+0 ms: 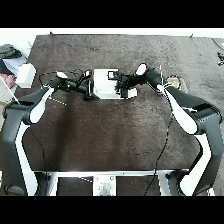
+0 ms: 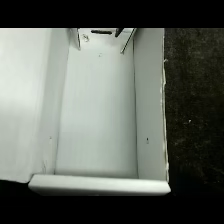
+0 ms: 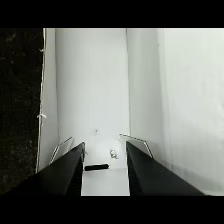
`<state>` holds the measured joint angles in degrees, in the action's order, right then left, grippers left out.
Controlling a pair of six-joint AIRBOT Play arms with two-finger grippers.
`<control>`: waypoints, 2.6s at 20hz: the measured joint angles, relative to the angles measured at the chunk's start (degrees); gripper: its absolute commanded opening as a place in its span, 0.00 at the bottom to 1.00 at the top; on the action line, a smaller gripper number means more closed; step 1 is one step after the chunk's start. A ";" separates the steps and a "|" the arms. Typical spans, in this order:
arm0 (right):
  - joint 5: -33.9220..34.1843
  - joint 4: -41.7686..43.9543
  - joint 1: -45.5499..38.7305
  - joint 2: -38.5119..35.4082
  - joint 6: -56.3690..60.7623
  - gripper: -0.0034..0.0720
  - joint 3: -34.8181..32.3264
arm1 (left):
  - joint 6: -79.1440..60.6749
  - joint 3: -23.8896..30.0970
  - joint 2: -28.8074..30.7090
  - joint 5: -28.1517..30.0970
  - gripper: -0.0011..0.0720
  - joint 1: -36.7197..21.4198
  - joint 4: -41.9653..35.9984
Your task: Fold the box and place the chain.
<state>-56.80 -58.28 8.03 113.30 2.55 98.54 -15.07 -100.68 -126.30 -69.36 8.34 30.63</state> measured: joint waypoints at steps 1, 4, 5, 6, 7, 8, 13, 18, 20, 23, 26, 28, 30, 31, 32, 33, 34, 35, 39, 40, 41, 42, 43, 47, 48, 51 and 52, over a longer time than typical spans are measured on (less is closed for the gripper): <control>-0.04 0.04 0.00 0.09 -0.11 0.63 0.00 | 0.00 0.00 0.00 0.00 0.32 0.00 0.00; -0.44 0.63 0.00 0.20 -0.81 0.80 0.00 | -0.04 0.00 0.00 0.00 0.32 0.00 0.02; -0.44 0.72 -0.02 0.20 -0.94 0.84 0.00 | -0.02 0.00 0.00 0.00 0.32 0.00 0.00; -0.52 0.79 -0.02 0.20 -1.05 0.84 0.00 | -0.02 0.00 0.00 0.00 0.32 0.00 0.02; -0.52 0.83 -0.02 0.20 -1.09 0.77 0.00 | -0.02 0.00 0.00 0.00 0.32 0.00 0.02; -0.52 0.85 -0.02 0.20 -1.14 0.63 0.00 | -0.02 0.00 0.00 0.00 0.32 0.00 0.00; -0.70 -0.74 0.00 -0.04 1.14 0.11 0.00 | 0.04 0.00 0.00 0.00 0.32 0.00 -0.02; -4.59 -7.39 -0.76 -1.88 9.25 0.04 0.00 | 0.07 0.00 0.00 0.00 0.32 0.00 -0.02; -5.86 -8.83 -1.90 -3.41 14.56 0.02 0.00 | 0.07 0.00 0.00 0.00 0.32 0.00 -0.02; -6.91 -9.75 -4.57 -6.23 26.08 0.02 0.02 | 0.07 0.00 0.00 0.00 0.32 0.00 -0.02; -7.98 -9.25 -8.94 -8.00 39.12 0.02 0.00 | 0.04 0.00 0.00 0.00 0.32 0.00 -0.02; -8.96 -6.99 -12.20 -8.35 45.44 0.02 -0.44 | 0.04 0.00 0.00 0.00 0.32 0.00 -0.02; -9.42 -3.72 -15.37 -8.55 49.22 0.02 -1.75 | 0.04 0.00 0.00 0.00 0.32 0.00 -0.02; -9.40 -2.29 -16.70 -8.59 50.51 0.02 -2.71 | 0.04 0.00 0.00 0.00 0.32 0.00 -0.02; -9.35 -0.90 -17.86 -8.66 51.52 0.02 -3.98 | 0.04 0.00 0.00 0.00 0.32 0.00 -0.02; -8.83 0.50 -18.80 -8.70 52.19 0.02 -5.42 | 0.04 0.00 0.00 0.00 0.32 0.00 -0.02; -8.00 1.77 -19.56 -8.70 52.63 0.02 -6.88 | 0.04 0.00 0.00 0.00 0.32 0.00 -0.02; -7.10 3.04 -20.11 -8.70 52.85 0.02 -8.33 | 0.02 0.00 0.00 0.00 0.32 0.00 -0.02; -2.25 8.33 -20.28 -8.48 51.91 0.02 -14.03 | 0.04 0.00 0.00 0.00 0.32 0.00 -0.02; -1.14 9.79 -20.28 -7.96 51.49 0.02 -15.06 | 0.04 0.00 0.00 -0.02 0.32 0.00 -0.02; -0.85 11.74 -20.37 -7.21 50.77 0.02 -15.80 | 0.02 0.00 0.00 -0.02 0.32 0.00 -0.02; -0.81 13.94 -20.31 -6.49 49.88 0.02 -16.31 | 0.02 0.00 0.00 -0.02 0.32 0.00 -0.02; -1.07 16.33 -20.15 -5.77 48.96 0.02 -16.65 | 0.02 0.00 0.00 -0.02 0.32 0.00 -0.02; -2.71 23.93 -18.95 -4.15 46.14 0.13 -17.35 | 0.02 0.00 0.00 -0.02 0.32 0.00 -0.02; -3.23 25.38 -18.32 -4.00 45.72 0.17 -17.42 | 0.02 0.00 0.00 -0.02 0.32 0.00 -0.02; -3.78 28.26 -16.63 -3.93 44.94 0.29 -16.87 | 0.02 0.00 0.00 -0.02 0.32 0.00 -0.02; -3.76 28.74 -16.06 -3.93 44.89 0.29 -16.39 | 0.04 0.00 0.00 -0.02 0.32 0.00 -0.02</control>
<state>-60.55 -29.54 -8.03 109.36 47.44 82.15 -15.03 -100.68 -126.30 -69.38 8.34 30.61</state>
